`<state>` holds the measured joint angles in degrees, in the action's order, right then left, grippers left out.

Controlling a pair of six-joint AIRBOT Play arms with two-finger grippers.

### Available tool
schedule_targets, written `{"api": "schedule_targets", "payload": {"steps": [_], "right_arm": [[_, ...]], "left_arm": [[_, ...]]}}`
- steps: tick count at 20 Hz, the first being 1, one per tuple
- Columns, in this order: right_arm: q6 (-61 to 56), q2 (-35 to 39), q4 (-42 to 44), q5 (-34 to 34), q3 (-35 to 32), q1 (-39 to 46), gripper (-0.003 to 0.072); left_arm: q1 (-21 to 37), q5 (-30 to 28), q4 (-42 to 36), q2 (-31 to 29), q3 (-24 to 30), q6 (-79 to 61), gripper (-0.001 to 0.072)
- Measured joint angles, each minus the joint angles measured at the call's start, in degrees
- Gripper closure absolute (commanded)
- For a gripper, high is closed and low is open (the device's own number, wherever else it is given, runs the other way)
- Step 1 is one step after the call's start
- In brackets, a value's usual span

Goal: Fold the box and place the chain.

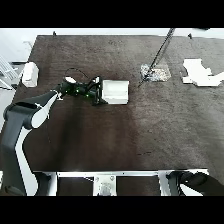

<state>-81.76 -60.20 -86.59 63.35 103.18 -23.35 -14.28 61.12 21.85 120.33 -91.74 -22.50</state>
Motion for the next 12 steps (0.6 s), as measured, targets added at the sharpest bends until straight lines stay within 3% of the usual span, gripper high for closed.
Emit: {"api": "schedule_targets", "payload": {"steps": [12], "right_arm": [[-4.61,-4.57,0.72,-17.86,-18.93,-4.31,0.0673]], "left_arm": [[0.00,-0.02,0.00,0.00,0.00,0.00,0.0299]]}}
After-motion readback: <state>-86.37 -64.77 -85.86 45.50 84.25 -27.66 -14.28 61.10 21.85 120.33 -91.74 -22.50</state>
